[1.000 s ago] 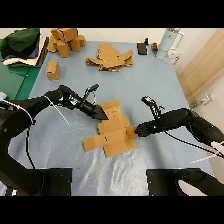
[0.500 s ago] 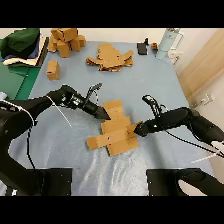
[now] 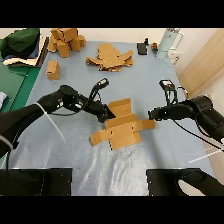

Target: Fold the box.

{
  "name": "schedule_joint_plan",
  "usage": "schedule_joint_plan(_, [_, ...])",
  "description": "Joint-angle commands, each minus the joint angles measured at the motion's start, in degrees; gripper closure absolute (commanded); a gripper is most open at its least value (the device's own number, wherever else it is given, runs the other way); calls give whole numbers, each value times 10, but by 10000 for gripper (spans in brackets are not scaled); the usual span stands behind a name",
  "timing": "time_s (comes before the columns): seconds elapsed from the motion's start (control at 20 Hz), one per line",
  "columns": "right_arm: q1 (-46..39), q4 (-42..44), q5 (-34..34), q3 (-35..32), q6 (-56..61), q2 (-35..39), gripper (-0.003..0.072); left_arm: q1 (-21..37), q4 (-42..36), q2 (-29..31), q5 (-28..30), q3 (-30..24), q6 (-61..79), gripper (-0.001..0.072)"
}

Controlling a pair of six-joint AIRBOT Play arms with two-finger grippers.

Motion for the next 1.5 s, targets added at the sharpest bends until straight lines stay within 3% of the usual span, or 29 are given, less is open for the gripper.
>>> schedule_joint_plan(0.0, [0,-31,18,9,75,4,551,-42,2,49,81,-62,117,701])
schedule_joint_plan(0.1, [0,-18,39,9,90,3,614,-64,5,50,87,-84,142,701])
schedule_joint_plan(0.3, [0,3,48,9,90,1,636,-94,9,50,100,-107,170,700])
schedule_joint_plan(0.6, [0,10,47,8,90,-4,636,-91,9,54,108,-110,169,698])
schedule_joint_plan(0.9, [0,14,48,8,87,-9,636,-91,35,104,110,-110,133,697])
schedule_joint_plan(1.45, [0,14,48,4,83,-14,636,-91,39,59,116,-110,141,697])
